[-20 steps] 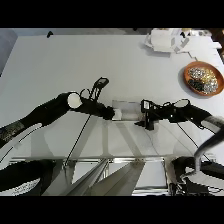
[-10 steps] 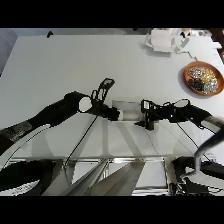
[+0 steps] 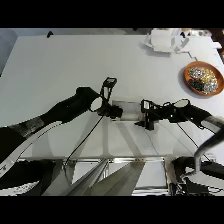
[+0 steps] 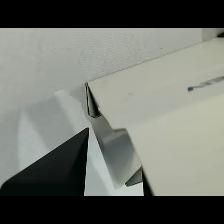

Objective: Fold the box and place the chain.

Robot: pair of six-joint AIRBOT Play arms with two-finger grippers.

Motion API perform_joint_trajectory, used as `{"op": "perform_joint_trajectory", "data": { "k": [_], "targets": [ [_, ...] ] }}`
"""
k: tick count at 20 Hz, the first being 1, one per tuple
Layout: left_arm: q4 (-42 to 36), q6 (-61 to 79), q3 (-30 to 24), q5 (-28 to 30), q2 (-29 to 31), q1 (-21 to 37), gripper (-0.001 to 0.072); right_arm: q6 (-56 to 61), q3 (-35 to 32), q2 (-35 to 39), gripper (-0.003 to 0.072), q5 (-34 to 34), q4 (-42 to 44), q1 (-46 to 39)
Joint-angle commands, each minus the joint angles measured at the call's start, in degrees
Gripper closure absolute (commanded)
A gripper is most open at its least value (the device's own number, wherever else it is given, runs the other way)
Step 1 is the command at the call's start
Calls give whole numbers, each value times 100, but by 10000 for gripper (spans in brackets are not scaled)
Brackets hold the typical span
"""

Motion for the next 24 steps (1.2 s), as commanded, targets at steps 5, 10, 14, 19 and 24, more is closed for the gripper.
{"op": "perform_joint_trajectory", "data": {
  "k": [5,10,14,19,24],
  "targets": [
    [511,-1263,986,-1259,-852,-225,370,2,-2,2,288,2,0,-2],
    [643,-1495,1091,-1381,-942,-210,370,0,-2,2,288,0,0,-2],
    [643,-1834,1091,-1432,-1069,-221,449,2,-2,2,288,2,0,-2],
    [476,-1947,1091,-1416,-1228,-249,449,0,-4,2,288,0,0,-2],
    [496,-1947,1106,-1340,-1281,-236,544,0,-2,2,288,2,0,-2]
  ]
}}
